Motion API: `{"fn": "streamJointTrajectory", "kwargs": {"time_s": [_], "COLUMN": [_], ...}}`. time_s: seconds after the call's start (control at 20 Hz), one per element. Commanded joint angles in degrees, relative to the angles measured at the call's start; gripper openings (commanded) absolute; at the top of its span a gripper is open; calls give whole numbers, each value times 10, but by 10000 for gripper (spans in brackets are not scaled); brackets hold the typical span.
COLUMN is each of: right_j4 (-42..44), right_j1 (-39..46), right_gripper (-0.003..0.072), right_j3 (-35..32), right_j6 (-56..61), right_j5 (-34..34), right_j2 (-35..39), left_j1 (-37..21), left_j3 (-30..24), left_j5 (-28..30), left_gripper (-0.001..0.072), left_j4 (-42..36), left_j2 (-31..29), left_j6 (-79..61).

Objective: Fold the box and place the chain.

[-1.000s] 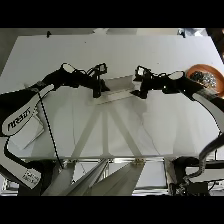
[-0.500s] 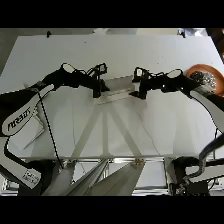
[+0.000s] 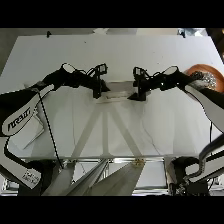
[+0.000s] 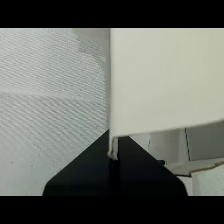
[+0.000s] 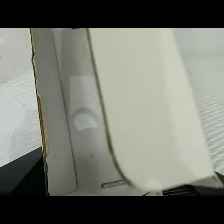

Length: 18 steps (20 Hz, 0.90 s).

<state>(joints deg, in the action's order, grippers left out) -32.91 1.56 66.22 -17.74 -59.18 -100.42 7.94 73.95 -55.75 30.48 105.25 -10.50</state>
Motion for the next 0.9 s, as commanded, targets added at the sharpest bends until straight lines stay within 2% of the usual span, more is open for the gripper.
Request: {"fn": "streamJointTrajectory", "kwargs": {"time_s": [0.0, 0.45, 0.85], "right_j4": [-39, 21, -17], "right_j1": [1, 7, 7], "right_gripper": [690, 690, 690], "right_j3": [3, 3, 3], "right_j6": [45, 20, 20], "right_j5": [12, -19, -28], "right_j2": [-6, -16, -25], "left_j1": [0, 0, 0], "left_j3": [0, 0, 0], "left_j5": [2, 2, 2], "left_gripper": [14, 14, 14], "left_j4": [0, 0, 0], "left_j2": [0, 0, 0], "left_j6": [0, 0, 0]}}
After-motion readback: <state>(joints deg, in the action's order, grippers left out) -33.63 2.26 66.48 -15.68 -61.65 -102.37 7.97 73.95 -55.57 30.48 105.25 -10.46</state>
